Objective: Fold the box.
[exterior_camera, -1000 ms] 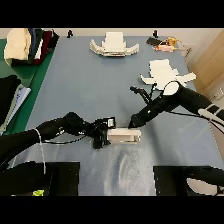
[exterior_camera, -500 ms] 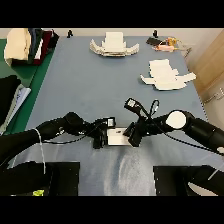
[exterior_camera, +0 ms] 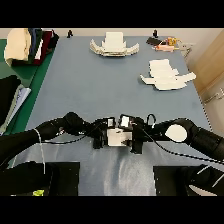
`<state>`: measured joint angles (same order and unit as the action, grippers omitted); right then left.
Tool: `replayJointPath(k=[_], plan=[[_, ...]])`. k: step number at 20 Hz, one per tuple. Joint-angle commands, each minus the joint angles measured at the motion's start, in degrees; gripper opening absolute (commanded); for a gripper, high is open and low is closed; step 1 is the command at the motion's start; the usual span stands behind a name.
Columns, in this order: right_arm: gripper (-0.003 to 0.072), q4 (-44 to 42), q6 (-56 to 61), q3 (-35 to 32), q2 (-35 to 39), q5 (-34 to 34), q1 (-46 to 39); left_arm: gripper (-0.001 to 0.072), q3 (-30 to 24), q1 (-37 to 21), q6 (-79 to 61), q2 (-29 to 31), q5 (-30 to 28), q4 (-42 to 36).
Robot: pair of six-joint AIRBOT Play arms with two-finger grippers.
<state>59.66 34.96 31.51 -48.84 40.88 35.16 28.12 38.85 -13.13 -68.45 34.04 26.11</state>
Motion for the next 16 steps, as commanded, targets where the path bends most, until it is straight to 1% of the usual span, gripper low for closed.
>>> replayJointPath(k=[1, 3, 10, 16], plan=[[0.0486, 6.32, -3.13, -0.04, -0.92, -0.9, 0.68, 0.0411, 0.02, 0.0, -0.04, -0.02, -0.02, 0.02], [0.0487, 8.55, -3.17, -0.04, -1.6, -1.2, 0.68, 0.0411, 0.02, 0.0, -0.04, -0.02, -0.02, 0.02], [0.0485, 9.57, -7.43, -0.02, -1.64, -2.67, 0.68, 0.0411, 0.02, 0.0, -0.04, -0.02, -0.02, 0.02], [0.0485, 10.12, -8.04, -0.02, 2.34, -5.05, 0.96, 0.0411, 0.02, 0.0, -0.04, -0.02, -0.02, 0.02]])
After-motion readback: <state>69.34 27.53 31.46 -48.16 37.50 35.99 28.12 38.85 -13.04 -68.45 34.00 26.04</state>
